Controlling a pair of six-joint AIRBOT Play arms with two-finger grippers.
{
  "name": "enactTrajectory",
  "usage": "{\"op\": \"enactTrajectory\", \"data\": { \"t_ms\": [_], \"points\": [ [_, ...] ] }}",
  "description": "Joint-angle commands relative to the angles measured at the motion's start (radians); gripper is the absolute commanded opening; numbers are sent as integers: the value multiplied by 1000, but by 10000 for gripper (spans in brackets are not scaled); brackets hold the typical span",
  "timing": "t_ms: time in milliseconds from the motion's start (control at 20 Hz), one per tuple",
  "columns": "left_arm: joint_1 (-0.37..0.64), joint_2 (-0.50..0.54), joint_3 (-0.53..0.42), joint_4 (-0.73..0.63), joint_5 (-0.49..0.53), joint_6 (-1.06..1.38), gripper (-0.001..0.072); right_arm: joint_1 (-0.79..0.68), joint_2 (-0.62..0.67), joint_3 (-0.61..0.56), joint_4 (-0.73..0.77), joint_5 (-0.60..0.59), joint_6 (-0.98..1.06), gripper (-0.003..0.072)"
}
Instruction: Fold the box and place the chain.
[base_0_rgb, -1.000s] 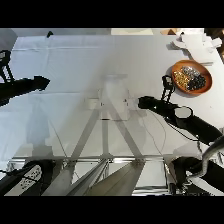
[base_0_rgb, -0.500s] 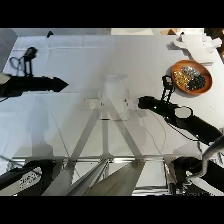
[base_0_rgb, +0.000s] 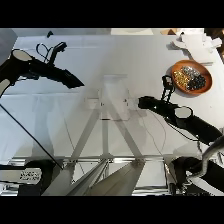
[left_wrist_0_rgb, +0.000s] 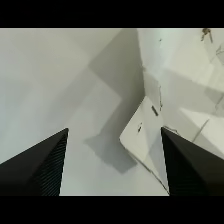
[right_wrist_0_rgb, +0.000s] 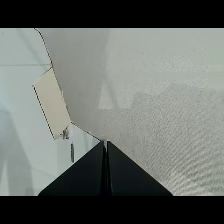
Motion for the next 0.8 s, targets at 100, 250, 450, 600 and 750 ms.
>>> {"op": "enactTrajectory", "data": {
  "t_ms": [100,250,450,600,750],
  "points": [
    [-88,-129,136,-36,-51,71,636,1,0,0,0,0,0,13],
    [-151,-185,175,-35,-50,69,636,1,0,0,0,0,0,13],
    [-200,-211,176,-36,18,53,636,1,0,0,0,0,0,13],
    [-211,-216,177,-37,63,38,635,1,0,0,0,0,0,13],
    [-212,-222,177,-39,72,1,633,1,0,0,0,0,0,13]
  ]
}}
